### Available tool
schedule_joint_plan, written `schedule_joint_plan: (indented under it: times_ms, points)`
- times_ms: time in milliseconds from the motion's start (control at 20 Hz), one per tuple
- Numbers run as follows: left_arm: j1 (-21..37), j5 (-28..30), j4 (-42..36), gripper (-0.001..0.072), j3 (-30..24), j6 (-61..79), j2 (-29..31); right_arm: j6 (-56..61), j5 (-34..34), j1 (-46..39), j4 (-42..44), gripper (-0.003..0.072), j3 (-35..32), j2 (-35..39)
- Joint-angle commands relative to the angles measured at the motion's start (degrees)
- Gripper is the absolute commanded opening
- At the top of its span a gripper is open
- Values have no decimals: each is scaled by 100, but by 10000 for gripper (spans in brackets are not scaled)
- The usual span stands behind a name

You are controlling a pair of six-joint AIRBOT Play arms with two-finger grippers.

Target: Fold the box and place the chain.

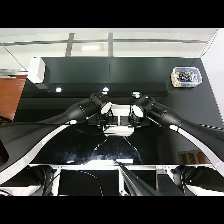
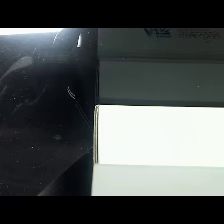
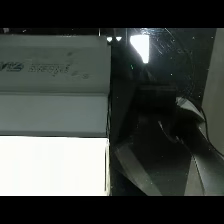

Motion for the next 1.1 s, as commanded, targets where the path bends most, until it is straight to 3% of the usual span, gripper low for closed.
schedule_joint_plan:
  times_ms: [0, 100, 200, 400, 650, 750, 850, 950, 1050]
  points:
    - [4, 0, 0, 27, 2, 2, 2, 20, -7, 4, -28, 12, 0, -2]
    - [4, 0, 2, 27, 2, 2, 2, 17, 0, 0, -33, 19, 2, 0]
    - [4, 2, 2, 27, 2, 2, 2, 20, 149, 0, -46, 382, 68, 11]
    - [4, 2, 2, 27, 2, 2, 2, -140, 651, 0, -352, 386, 144, 431]
    - [4, 15, 2, 27, 2, 2, 2, -719, 754, -271, -664, 386, 212, 1987]
    - [4, 15, 2, 27, 2, 2, 2, -780, 599, -629, -1633, 386, 227, 2651]
    - [4, 22, 2, 27, 2, 2, 2, -782, 647, -1176, -3296, 386, 225, 2824]
    - [4, 20, 2, 27, 2, 2, 2, -780, 153, -2055, -4103, 386, 181, 2643]
    - [4, 20, 2, 27, 2, 2, 2, -629, -820, -3126, -3945, 387, 181, 2245]
